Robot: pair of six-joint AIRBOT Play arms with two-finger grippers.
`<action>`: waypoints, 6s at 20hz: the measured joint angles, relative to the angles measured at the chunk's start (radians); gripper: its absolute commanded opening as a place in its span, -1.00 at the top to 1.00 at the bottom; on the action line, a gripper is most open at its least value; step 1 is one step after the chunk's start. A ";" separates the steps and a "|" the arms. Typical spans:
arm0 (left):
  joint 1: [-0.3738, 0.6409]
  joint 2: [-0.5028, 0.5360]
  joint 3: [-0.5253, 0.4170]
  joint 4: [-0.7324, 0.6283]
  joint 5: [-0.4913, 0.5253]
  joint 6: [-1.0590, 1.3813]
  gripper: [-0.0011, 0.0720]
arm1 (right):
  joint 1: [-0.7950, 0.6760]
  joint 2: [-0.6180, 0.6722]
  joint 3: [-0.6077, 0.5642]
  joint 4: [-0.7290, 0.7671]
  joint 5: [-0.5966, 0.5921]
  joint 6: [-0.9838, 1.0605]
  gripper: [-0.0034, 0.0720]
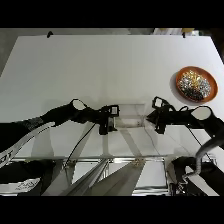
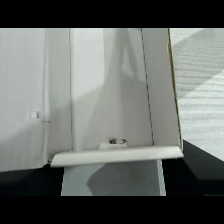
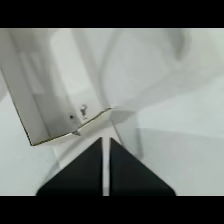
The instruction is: Fold the box and place the chain.
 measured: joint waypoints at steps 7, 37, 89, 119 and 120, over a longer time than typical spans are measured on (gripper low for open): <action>0.000 0.000 0.000 0.001 0.000 0.002 0.28 | -0.169 0.139 0.000 -0.066 -0.016 0.581 0.86; 0.000 0.000 0.000 0.001 0.001 0.002 0.28 | -0.085 -0.084 -0.029 0.105 0.063 0.949 0.16; 0.000 0.000 0.000 0.001 0.000 0.001 0.28 | 0.591 -0.430 0.376 -0.771 0.089 2.037 0.32; 0.000 0.000 0.000 0.001 0.000 0.002 0.28 | 0.636 -0.262 0.391 -0.857 0.170 1.965 -0.32; 0.000 0.000 0.000 0.001 0.000 0.002 0.28 | 0.629 -0.228 0.411 -0.860 0.190 1.918 -0.28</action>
